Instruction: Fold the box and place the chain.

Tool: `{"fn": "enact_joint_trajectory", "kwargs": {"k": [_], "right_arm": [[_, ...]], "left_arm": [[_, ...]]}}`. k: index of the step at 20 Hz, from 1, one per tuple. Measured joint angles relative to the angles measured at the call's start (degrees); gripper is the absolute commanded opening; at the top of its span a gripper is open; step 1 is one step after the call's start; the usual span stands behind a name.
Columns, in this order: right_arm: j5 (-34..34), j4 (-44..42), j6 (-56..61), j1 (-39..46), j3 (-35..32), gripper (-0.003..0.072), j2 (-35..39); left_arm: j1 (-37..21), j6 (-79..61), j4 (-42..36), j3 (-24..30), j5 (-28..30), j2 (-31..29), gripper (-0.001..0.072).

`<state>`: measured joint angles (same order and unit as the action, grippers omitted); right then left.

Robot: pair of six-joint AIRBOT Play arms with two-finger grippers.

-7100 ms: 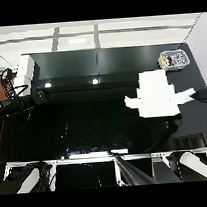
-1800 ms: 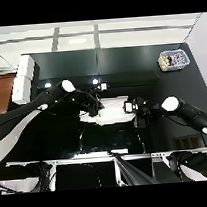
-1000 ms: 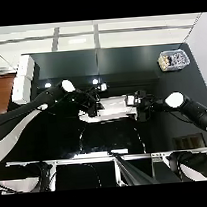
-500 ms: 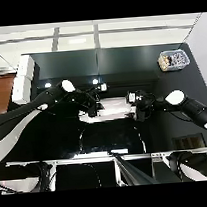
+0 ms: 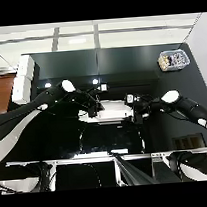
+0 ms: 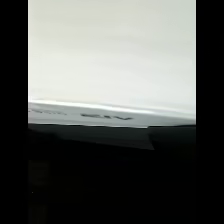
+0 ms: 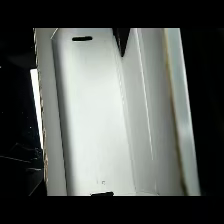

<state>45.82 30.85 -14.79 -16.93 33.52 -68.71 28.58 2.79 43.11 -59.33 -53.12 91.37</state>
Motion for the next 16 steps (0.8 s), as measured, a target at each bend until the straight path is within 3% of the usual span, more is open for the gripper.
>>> {"fn": "enact_joint_trajectory", "kwargs": {"k": [16], "right_arm": [[-1.01, 2.51, -0.9, 0.0, -0.02, 0.0669, -4.26]], "left_arm": [[0.0, 0.31, -0.09, 0.0, 0.13, 0.02, 0.0025]]}}
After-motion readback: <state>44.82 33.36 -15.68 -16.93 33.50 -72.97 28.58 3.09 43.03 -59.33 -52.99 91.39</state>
